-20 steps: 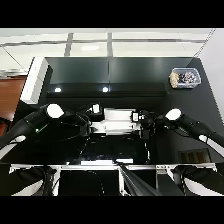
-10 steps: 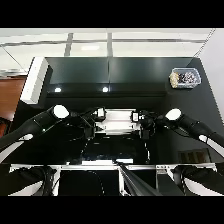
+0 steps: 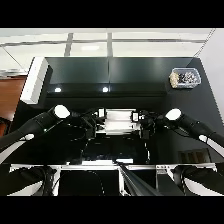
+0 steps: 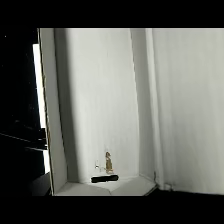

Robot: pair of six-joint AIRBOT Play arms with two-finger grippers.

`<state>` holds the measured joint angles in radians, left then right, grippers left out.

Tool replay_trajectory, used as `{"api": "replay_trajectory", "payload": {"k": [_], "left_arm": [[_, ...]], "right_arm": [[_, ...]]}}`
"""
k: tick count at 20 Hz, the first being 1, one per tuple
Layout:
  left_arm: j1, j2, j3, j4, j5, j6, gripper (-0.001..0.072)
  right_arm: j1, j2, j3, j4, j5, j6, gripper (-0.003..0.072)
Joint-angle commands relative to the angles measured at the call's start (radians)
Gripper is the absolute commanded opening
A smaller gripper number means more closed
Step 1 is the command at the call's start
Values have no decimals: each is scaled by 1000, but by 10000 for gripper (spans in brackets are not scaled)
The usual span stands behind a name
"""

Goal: Fold the box and place the chain.

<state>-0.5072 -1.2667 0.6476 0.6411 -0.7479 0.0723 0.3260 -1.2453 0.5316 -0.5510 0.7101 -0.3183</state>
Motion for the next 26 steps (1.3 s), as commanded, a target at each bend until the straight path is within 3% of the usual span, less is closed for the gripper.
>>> {"api": "replay_trajectory", "payload": {"k": [1, 5, 8, 9, 10, 11, 12, 13, 14, 15, 16, 17, 18, 19, 21, 26], "left_arm": [[-3, -19, 0, -107, 9, 14, 219], [-26, -64, 0, -229, 10, 62, 221], [-28, -74, 0, -226, 29, 59, 219], [-27, -74, 0, -226, 35, 58, 194], [-24, -74, 0, -218, 35, 58, 88], [-24, -74, 0, -199, 34, 58, 67], [-24, -74, 0, -180, 34, 49, 87], [-26, -74, 0, -177, 34, 48, 323], [-25, -74, 0, -177, 31, 47, 392], [-25, -73, 0, -173, 21, 47, 180], [-25, -73, 0, -172, 14, 48, 138], [-26, -73, 0, -174, 12, 48, 317], [-23, -72, 0, -172, 4, 47, 388], [-19, -66, 0, -165, 5, 45, 386], [-1, -35, 14, -60, -1, -44, 33], [145, 113, 70, 299, -186, -576, 29]], "right_arm": [[0, 0, 0, 0, 0, 0, 423], [0, 0, 0, 0, 0, 0, 423], [0, 0, 0, 0, 0, 0, 423], [0, 0, 0, 0, 0, 0, 423], [0, 0, 0, 0, 0, 0, 423], [0, 0, 0, 0, 0, 0, 423], [0, 0, 0, 0, 0, 0, 423], [0, 0, 0, 0, 0, 0, 423], [0, 0, 0, 0, 0, 0, 423], [0, 0, 0, 0, 0, 0, 423], [0, 0, 0, 0, 0, 0, 423], [0, 0, 0, 0, 0, 0, 423], [0, 0, 0, 0, 0, 0, 423], [0, 0, 0, 0, 0, 0, 423], [0, 0, 0, 0, 0, 0, 423], [0, 0, 0, 0, 0, 0, 423]]}}
